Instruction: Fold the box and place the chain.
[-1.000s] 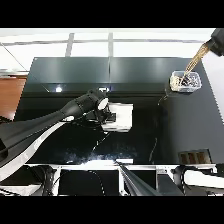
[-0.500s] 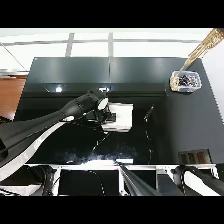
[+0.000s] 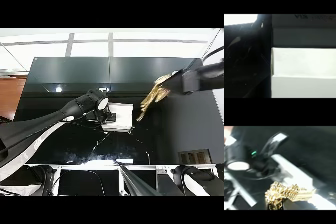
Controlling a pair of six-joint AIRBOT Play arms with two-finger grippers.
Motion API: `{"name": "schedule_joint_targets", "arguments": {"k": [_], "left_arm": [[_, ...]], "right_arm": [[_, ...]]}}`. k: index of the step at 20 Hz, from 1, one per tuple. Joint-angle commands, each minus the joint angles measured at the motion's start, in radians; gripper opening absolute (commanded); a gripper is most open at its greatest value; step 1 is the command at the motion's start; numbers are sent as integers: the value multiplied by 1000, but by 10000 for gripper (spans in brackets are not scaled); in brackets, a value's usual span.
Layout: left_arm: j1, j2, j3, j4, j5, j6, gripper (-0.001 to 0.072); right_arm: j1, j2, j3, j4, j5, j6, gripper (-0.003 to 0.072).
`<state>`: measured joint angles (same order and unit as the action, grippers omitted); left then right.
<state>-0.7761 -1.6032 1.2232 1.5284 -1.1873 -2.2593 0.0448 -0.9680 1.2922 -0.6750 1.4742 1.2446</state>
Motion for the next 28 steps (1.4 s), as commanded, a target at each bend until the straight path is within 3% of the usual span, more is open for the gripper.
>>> {"name": "schedule_joint_targets", "arguments": {"k": [1, 6, 16, 21, 28], "left_arm": [[-1, -1, 1, 0, 1, 0, 27], [-1, 0, 1, 0, 0, 0, 27], [-1, -1, 1, 0, 0, 0, 27], [-1, 0, 1, 0, 0, 0, 27], [-1, 0, 1, 0, 0, 0, 27]], "right_arm": [[131, 7, -116, 107, -123, -11, 10], [213, -20, -126, 116, -307, 1, 10], [214, -36, -123, 211, -319, -4, 10], [214, -36, -123, 107, -304, 14, 10], [214, -36, -123, -141, -174, 114, 10]]}}
